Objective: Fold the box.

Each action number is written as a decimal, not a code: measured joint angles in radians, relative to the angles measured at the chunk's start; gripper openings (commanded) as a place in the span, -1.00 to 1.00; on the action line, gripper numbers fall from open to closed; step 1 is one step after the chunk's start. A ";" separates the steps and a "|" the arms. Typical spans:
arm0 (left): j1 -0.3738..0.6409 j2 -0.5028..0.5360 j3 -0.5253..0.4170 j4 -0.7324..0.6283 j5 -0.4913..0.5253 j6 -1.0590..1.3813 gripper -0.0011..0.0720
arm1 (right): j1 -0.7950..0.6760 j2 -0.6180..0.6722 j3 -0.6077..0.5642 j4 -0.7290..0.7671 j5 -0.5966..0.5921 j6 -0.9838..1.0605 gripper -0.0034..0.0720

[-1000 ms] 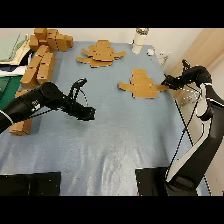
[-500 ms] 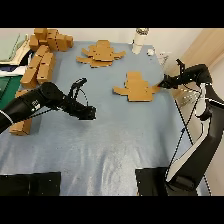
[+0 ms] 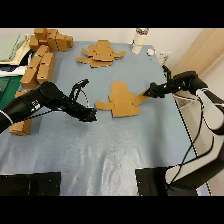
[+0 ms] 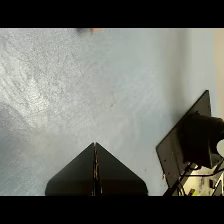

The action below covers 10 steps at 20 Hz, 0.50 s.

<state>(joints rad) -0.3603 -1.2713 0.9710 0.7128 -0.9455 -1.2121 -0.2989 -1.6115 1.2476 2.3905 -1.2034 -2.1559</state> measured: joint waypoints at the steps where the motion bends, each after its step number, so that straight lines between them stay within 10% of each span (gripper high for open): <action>1: 0.000 0.000 0.000 -0.007 -0.007 0.013 -0.93 | 0.023 0.074 -0.098 0.003 0.031 0.000 -0.92; 5: 0.000 0.000 0.000 -0.045 -0.053 0.079 -0.94 | 0.113 0.361 -0.454 -0.013 0.154 0.062 -0.76; 7: 0.000 0.000 0.000 -0.063 -0.074 0.106 -0.93 | 0.142 0.451 -0.560 -0.036 0.195 0.085 0.06; 10: 0.000 0.000 0.000 -0.076 -0.098 0.129 -0.93 | 0.162 0.497 -0.627 -0.066 0.228 0.107 0.05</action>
<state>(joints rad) -0.3603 -1.2713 0.9710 0.6365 -1.0435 -1.0828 -0.1371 -1.1145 0.6205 2.3245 -0.9756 -2.0487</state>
